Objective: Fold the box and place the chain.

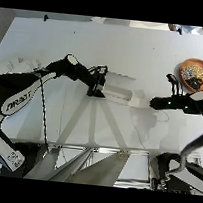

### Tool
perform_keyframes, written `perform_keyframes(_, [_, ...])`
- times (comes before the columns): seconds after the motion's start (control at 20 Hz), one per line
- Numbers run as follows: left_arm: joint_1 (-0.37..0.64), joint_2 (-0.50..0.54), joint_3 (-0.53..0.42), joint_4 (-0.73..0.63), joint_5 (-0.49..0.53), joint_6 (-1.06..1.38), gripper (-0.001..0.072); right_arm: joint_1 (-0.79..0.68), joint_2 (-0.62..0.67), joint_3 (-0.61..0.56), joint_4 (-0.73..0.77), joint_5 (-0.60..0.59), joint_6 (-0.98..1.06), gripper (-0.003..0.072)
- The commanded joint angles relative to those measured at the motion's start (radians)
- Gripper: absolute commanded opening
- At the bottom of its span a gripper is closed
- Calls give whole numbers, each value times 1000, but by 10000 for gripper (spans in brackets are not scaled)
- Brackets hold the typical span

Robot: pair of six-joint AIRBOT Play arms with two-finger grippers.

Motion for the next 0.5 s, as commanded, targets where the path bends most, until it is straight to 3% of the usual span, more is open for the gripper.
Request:
perform_keyframes(0.0, [0, 0, 0, 0, 0, 0, 214, 40, -24, 0, 97, 4, -47, 7])
perform_keyframes(0.3, [0, 0, 0, 0, 0, 0, 214, 106, -73, 0, 191, 2, -50, 18])
perform_keyframes(0.45, [0, 0, 0, 0, 0, 0, 214, 130, -73, 0, 252, 2, -76, 124])
